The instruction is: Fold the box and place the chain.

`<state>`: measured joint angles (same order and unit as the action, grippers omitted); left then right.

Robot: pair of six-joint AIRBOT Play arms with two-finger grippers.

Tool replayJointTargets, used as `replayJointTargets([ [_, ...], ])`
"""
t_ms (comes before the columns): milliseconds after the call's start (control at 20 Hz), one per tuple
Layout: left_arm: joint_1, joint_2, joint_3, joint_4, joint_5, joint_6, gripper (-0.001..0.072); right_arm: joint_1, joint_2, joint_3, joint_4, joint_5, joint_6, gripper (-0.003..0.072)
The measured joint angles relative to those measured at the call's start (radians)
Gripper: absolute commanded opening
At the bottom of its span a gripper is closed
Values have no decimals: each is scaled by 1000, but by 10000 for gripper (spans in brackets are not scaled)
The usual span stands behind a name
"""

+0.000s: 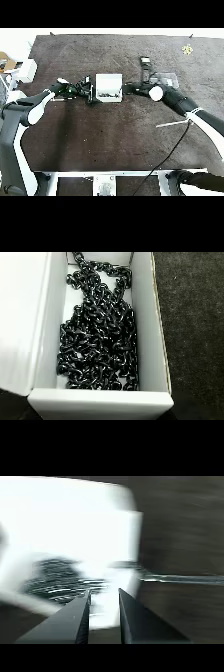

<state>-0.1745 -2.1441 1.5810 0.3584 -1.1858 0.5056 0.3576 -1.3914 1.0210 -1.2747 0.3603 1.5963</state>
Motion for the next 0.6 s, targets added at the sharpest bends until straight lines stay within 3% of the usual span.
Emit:
replayJointTargets([
  [50,0,0,0,0,0,0,292,-54,0,-16,-5,2,6,265],
  [100,0,0,0,0,0,0,292,-113,0,-36,-6,-5,18,369],
  [150,0,0,0,0,0,0,293,-164,-2,-54,-6,-21,27,385],
  [250,0,0,0,0,0,0,293,-251,-19,-80,13,-56,47,384],
  [350,0,0,0,0,0,0,292,-290,-48,-90,37,-92,55,316],
  [600,0,0,0,0,0,0,292,-279,-152,-65,80,-169,65,326],
])
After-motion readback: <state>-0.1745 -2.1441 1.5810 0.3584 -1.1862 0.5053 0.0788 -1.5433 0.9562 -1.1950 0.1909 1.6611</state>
